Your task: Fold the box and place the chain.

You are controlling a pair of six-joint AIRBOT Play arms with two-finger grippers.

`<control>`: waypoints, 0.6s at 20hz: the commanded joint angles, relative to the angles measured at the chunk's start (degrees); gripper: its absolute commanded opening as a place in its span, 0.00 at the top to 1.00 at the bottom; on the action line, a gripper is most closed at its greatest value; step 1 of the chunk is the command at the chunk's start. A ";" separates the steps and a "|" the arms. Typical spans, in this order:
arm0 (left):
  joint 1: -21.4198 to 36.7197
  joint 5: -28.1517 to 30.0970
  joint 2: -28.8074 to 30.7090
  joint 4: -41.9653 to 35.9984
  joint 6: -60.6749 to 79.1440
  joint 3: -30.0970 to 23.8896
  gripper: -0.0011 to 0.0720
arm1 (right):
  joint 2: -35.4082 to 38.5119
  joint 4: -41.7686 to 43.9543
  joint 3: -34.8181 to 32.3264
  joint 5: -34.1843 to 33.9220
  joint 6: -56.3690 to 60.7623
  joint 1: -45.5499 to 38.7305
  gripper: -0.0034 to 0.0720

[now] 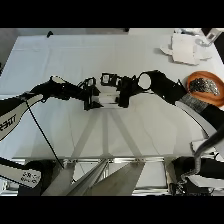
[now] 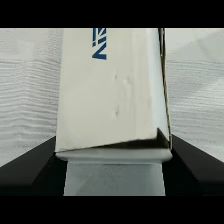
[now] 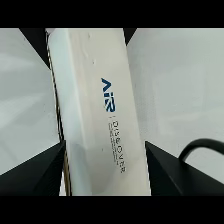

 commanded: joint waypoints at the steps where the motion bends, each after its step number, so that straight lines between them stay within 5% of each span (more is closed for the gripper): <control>1: 0.00 0.15 0.02 -0.04 -0.04 0.02 0.77 | 0.42 0.02 -0.04 -0.26 0.09 0.04 0.28; 4: 0.00 0.15 0.02 -0.04 -0.04 0.02 0.77 | 0.26 0.02 -0.07 -0.28 0.17 0.04 0.44; 12: 0.00 0.17 0.04 -0.04 -0.04 0.02 0.77 | -1.01 -0.63 -0.15 0.17 3.08 1.36 0.49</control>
